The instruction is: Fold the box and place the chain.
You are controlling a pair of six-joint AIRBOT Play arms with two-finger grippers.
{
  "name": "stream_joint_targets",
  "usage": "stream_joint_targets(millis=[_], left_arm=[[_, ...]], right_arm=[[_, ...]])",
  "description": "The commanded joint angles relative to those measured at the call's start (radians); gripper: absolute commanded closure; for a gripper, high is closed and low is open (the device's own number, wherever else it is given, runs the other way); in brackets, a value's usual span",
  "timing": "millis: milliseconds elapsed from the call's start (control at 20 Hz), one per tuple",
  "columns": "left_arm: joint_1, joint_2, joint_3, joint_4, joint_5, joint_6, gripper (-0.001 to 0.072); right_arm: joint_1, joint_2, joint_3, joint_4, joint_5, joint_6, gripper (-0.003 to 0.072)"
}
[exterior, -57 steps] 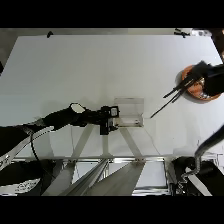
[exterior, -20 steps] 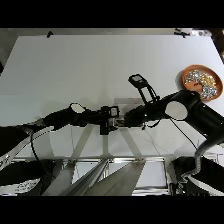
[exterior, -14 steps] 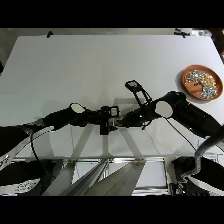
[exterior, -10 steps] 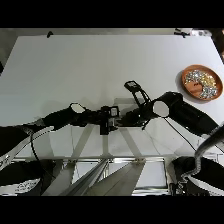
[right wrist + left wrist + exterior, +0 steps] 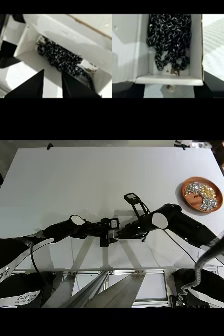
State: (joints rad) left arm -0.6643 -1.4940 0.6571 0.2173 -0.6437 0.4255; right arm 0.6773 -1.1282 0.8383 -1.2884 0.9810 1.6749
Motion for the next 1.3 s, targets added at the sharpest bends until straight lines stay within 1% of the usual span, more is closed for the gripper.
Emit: stream_joint_targets(millis=[0,150,200,250,300,350,450,500,550,600,650,700,800,850,900,1100,1200,1250], left_arm=[[0.0,0.0,0.0,0.0,0.0,0.0,0.0537],[0.0,0.0,0.0,0.0,0.0,0.0,0.0537],[0.0,0.0,0.0,0.0,0.0,0.0,0.0537],[0.0,0.0,0.0,0.0,0.0,0.0,0.0537],[0.0,0.0,0.0,0.0,0.0,0.0,0.0537],[0.0,0.0,0.0,0.0,0.0,0.0,0.0537],[0.0,0.0,0.0,0.0,0.0,0.0,0.0537],[0.0,0.0,0.0,0.0,0.0,0.0,0.0537],[0.0,0.0,0.0,0.0,0.0,0.0,0.0537],[0.0,0.0,0.0,0.0,0.0,0.0,0.0537],[0.0,0.0,0.0,0.0,0.0,0.0,0.0537],[0.0,0.0,0.0,0.0,0.0,0.0,0.0537],[0.0,0.0,0.0,0.0,0.0,0.0,0.0537],[0.0,0.0,0.0,0.0,0.0,0.0,0.0537],[0.0,0.0,0.0,0.0,0.0,0.0,0.0537],[0.0,0.0,0.0,0.0,0.0,0.0,0.0537],[0.0,0.0,0.0,0.0,0.0,0.0,0.0537],[0.0,0.0,0.0,0.0,0.0,0.0,0.0537]], right_arm=[[-0.032,0.127,0.0,-0.079,0.096,-0.034,0.0441],[-0.142,0.254,-0.013,-0.154,0.293,-0.209,0.0441],[-0.182,0.278,-0.036,-0.163,0.345,-0.306,0.0441],[-0.211,0.29,-0.071,-0.163,0.359,-0.421,0.0441],[-0.232,0.294,-0.117,-0.157,0.345,-0.543,0.0441],[-0.249,0.293,-0.174,-0.141,0.298,-0.655,0.0441],[-0.259,0.29,-0.28,-0.102,0.168,-0.806,0.044],[-0.259,0.29,-0.322,-0.075,0.097,-0.859,0.0411],[-0.259,0.288,-0.353,-0.049,0.031,-0.9,0.0288],[-0.259,0.284,-0.378,-0.026,-0.034,-0.935,0.0125],[-0.259,0.274,-0.389,-0.008,-0.079,-0.962,0.0077],[-0.259,0.257,-0.394,0.009,-0.106,-0.988,0.0078],[-0.259,0.216,-0.394,0.026,-0.117,-1.044,0.0089],[-0.259,0.195,-0.394,0.035,-0.127,-1.061,0.0132],[-0.259,0.171,-0.394,0.048,-0.146,-1.064,0.0155],[-0.24,0.103,-0.394,0.099,-0.181,-1.104,0.0169],[-0.24,0.084,-0.394,0.1,-0.19,-1.105,0.0236],[-0.24,0.077,-0.394,0.1,-0.194,-1.104,0.0239]])
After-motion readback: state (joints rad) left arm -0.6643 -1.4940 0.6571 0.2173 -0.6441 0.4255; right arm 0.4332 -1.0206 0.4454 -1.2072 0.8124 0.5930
